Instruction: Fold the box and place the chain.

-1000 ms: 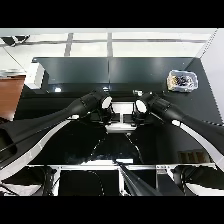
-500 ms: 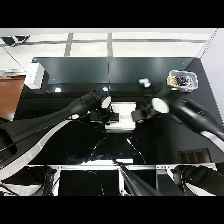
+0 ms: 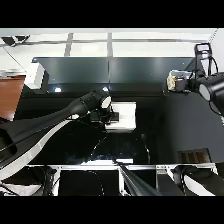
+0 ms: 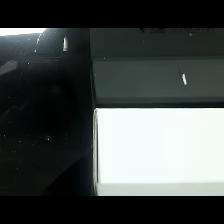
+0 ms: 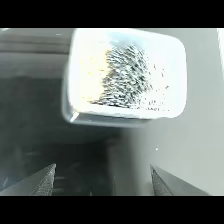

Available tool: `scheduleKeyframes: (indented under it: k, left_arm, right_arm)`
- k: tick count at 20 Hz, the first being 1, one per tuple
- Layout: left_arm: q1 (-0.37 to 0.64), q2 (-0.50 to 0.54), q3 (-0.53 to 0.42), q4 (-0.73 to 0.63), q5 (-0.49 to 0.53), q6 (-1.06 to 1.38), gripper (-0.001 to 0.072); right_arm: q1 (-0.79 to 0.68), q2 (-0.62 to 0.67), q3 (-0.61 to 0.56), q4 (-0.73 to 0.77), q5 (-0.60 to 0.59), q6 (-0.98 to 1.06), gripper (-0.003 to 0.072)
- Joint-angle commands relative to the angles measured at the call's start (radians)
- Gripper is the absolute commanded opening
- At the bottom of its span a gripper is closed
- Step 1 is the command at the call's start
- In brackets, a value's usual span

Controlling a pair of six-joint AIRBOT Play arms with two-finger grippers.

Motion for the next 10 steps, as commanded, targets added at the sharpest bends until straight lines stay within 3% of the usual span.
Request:
scheduleKeyframes:
  k: [1, 7, 10]
  left_arm:
    - [0.0, 0.0, 0.0, 0.0, 0.001, 0.0, 0.0026]
    - [0.0, 0.0, 0.0, 0.0, -0.002, 0.0, 0.0026]
    - [0.0, 0.0, 0.0, 0.0, 0.004, 0.0, 0.0026]
  right_arm:
    - [-0.208, -0.187, 0.063, 0.209, -0.135, 0.012, 0.0711]
    - [-0.326, -0.673, 0.628, 0.385, 0.196, -0.064, 0.0704]
    - [-0.334, -0.834, 0.813, 0.455, 0.251, -0.092, 0.0702]
